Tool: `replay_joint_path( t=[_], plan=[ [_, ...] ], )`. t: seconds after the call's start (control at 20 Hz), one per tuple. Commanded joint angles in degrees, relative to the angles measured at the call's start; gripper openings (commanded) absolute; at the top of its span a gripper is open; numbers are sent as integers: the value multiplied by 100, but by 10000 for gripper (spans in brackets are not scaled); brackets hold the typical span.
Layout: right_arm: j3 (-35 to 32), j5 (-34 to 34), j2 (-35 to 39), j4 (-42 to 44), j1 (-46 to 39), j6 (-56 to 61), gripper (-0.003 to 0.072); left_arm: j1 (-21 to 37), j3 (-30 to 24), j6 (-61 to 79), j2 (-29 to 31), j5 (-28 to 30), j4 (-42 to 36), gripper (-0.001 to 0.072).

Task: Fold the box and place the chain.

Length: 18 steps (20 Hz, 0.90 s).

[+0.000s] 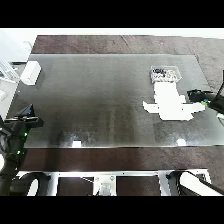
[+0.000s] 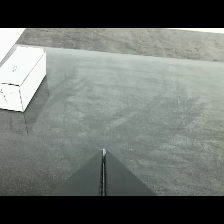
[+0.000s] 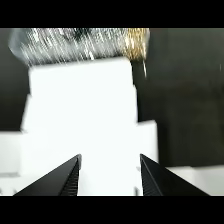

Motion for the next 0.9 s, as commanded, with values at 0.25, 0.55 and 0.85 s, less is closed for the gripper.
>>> replay_joint_path(
  t=[0.25,0.55,0.85],
  plan=[
    [3202,3263,-1847,-2057,-1764,1154,483,4,-2,2,4,0,2,20],
    [5311,5375,-3759,-2011,-1871,1169,483,4,-2,2,4,2,2,20],
    [5523,5362,-4332,-1700,-1777,511,482,4,-2,2,4,-11,2,20]
  ],
)
